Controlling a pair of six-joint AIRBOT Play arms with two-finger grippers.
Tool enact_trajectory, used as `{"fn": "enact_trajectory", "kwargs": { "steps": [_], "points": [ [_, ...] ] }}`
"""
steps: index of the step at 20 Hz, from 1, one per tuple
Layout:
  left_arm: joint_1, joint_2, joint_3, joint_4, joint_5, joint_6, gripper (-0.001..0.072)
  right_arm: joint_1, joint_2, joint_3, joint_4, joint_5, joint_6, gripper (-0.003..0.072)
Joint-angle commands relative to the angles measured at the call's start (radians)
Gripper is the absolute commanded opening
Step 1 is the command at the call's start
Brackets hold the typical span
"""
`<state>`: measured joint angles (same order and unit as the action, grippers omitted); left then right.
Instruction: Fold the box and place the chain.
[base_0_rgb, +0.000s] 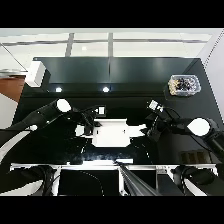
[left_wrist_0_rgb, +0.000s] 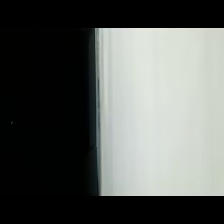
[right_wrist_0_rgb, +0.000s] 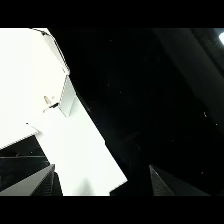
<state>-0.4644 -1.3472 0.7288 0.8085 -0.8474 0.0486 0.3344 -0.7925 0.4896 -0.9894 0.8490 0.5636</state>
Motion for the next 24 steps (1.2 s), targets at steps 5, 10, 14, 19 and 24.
{"fn": "enact_trajectory", "kwargs": {
  "steps": [5,10,14,19,24],
  "points": [
    [-0.001,-0.009,-0.001,0.018,0.002,-0.011,0.0030,0.088,-0.010,-0.029,0.028,-0.054,-0.082,0.0676],
    [-0.001,-0.009,-0.001,0.018,0.002,-0.011,0.0030,0.179,-0.030,-0.067,0.028,-0.116,-0.232,0.0674],
    [-0.001,-0.009,-0.001,0.018,0.002,-0.012,0.0030,0.258,-0.117,-0.067,0.028,-0.116,-0.325,0.0673],
    [-0.001,-0.009,-0.001,0.018,0.002,-0.012,0.0030,0.328,-0.226,-0.067,0.135,-0.142,-0.420,0.0674],
    [0.000,-0.009,-0.001,0.018,0.002,-0.012,0.0030,0.349,-0.228,-0.067,0.193,-0.212,-0.420,0.0674]
  ]
}}
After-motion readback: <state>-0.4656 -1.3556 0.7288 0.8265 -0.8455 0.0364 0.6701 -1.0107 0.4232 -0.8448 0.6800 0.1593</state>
